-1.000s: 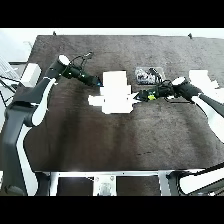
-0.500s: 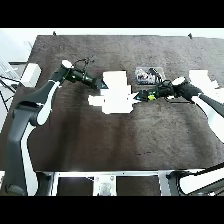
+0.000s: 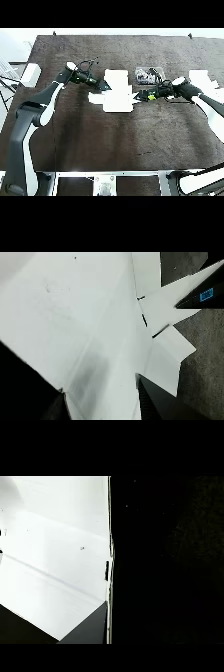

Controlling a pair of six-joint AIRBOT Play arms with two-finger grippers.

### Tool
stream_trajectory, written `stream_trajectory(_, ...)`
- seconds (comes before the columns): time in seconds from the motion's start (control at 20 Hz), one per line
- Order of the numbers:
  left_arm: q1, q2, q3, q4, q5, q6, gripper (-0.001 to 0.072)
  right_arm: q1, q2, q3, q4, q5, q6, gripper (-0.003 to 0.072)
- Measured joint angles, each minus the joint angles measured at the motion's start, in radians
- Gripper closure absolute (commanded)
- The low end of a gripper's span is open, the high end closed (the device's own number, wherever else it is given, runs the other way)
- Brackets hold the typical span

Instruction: Fold the box and place the chain.

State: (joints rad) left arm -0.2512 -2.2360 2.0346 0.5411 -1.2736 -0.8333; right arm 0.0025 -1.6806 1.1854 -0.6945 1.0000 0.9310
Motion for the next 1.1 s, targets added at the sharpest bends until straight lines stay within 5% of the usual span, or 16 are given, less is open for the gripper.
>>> stream_trajectory(0.65,0.017,-0.007,0.000,-0.013,-0.017,0.005,0.0305,0.001,0.000,0.000,-0.021,0.002,-0.001,0.0680)
stream_trajectory(0.75,0.016,-0.012,0.000,-0.030,-0.024,0.016,0.0414,0.001,0.000,0.000,-0.023,0.002,-0.001,0.0680)
stream_trajectory(1.0,0.016,-0.018,0.000,-0.084,-0.021,0.042,0.0505,0.002,0.000,-0.001,-0.024,0.002,-0.001,0.0680)
stream_trajectory(1.1,0.016,-0.021,0.000,-0.095,-0.022,0.045,0.0622,0.003,0.000,0.000,-0.024,0.002,-0.001,0.0680)
